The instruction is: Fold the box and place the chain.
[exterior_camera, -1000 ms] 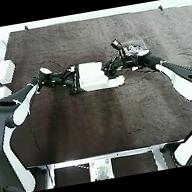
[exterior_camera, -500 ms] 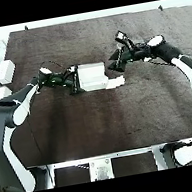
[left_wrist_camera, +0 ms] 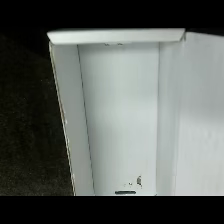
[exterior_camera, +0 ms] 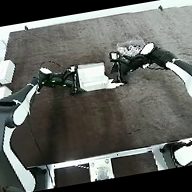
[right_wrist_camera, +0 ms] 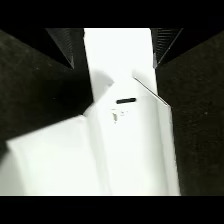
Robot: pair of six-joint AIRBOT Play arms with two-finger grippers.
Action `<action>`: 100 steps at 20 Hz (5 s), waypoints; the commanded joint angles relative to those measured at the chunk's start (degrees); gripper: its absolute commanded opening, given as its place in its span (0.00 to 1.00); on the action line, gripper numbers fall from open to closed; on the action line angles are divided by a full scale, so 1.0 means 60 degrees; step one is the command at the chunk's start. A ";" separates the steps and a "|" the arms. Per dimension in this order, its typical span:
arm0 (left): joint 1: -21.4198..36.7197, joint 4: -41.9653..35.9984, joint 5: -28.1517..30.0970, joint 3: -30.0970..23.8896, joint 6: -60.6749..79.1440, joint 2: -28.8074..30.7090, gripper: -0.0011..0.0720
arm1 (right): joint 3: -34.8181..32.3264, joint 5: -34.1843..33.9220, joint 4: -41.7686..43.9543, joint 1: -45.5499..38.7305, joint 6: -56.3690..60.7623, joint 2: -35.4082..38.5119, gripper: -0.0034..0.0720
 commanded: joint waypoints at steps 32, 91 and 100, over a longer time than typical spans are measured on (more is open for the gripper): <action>0.0004 0.0000 0.0004 0.0000 0.0000 -0.0004 0.87 | -0.0026 -0.1341 0.0958 0.1137 -0.0229 -0.0947 0.80; 0.0004 -0.0004 -0.0011 0.0000 0.0000 -0.0004 0.87 | -0.1468 -0.1668 0.1891 0.0339 1.1140 0.0823 0.62; 0.0004 -0.0004 -0.0007 0.0000 0.0000 -0.0004 0.87 | -0.1300 -0.1734 0.1453 0.0663 1.1839 0.0772 0.62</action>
